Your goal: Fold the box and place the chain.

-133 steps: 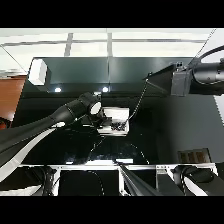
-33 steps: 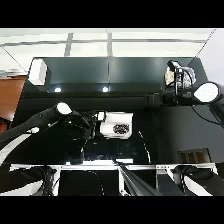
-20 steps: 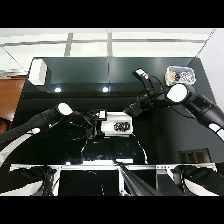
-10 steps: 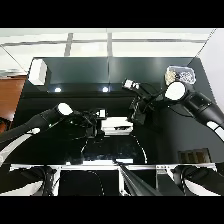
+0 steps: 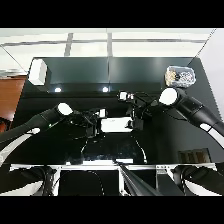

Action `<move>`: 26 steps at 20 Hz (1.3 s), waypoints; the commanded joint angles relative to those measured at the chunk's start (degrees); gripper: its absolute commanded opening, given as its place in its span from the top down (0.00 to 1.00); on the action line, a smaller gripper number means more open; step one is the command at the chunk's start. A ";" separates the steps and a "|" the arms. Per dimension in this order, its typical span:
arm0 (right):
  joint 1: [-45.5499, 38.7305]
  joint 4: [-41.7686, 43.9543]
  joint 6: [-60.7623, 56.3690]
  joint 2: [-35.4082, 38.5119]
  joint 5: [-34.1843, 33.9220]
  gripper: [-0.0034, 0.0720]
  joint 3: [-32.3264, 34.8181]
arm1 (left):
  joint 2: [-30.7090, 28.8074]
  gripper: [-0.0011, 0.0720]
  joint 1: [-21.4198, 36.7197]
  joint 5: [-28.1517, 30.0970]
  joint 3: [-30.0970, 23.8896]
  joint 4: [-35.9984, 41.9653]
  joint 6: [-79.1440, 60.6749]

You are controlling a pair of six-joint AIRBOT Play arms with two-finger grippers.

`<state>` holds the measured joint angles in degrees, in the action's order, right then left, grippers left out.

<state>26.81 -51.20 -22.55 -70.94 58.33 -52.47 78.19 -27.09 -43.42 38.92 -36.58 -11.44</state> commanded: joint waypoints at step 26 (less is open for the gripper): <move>0.83 0.11 0.68 -0.07 -0.52 0.68 2.12 | 0.04 0.49 -0.02 -0.11 0.02 0.00 -0.04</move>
